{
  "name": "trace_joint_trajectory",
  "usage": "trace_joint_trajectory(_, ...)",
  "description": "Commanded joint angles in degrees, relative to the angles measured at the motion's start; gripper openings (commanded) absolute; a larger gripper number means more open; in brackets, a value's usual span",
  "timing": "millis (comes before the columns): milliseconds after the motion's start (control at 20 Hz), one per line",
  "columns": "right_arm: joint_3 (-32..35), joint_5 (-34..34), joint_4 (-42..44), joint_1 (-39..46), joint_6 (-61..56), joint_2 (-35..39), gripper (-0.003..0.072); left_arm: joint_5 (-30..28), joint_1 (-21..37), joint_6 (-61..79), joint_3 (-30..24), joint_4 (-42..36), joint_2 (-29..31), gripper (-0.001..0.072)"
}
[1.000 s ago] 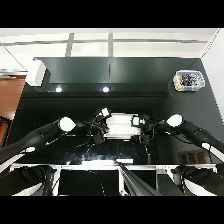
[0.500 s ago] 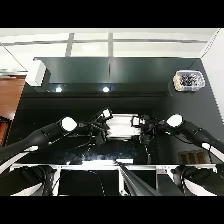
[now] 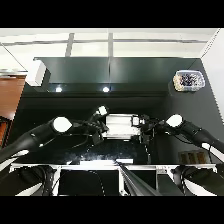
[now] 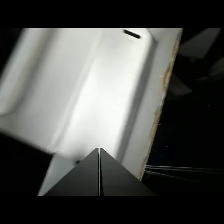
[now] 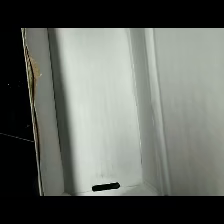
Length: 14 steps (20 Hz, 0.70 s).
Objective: Fold the box and place the chain.
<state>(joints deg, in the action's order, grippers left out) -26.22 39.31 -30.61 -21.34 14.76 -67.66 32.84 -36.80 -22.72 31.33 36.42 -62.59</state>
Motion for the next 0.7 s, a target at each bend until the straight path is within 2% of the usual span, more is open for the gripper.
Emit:
trace_joint_trajectory(0,-0.04,0.11,-0.02,-0.02,0.04,0.0,0.0198,4.04,5.29,-24.87,0.04,16.83,8.72,0.0023)
trace_joint_trajectory(150,-0.04,0.11,-0.02,-0.02,0.04,0.0,0.0198,11.04,14.6,-49.07,-0.04,30.51,13.6,0.0024)
trace_joint_trajectory(250,-0.04,0.11,-0.02,-0.02,0.04,0.0,0.0199,16.13,22.05,-60.0,-0.76,31.8,13.33,0.0024)
trace_joint_trajectory(350,-0.04,0.09,-0.02,-0.02,0.04,0.0,0.0199,19.76,28.65,-66.01,-2.69,26.51,12.04,0.0025)
trace_joint_trajectory(450,-0.04,0.09,-0.02,-0.02,0.04,0.0,0.0199,22.32,33.44,-65.0,-4.94,18.45,9.64,0.0025)
trace_joint_trajectory(550,-0.04,0.09,-0.02,-0.02,0.04,0.0,0.0198,22.75,34.64,-59.28,-6.8,11.96,6.32,0.0024)
trace_joint_trajectory(650,-0.04,0.11,-0.02,-0.02,0.04,0.0,0.0198,21.51,33.07,-56.63,-7.56,6.05,2.27,0.0024)
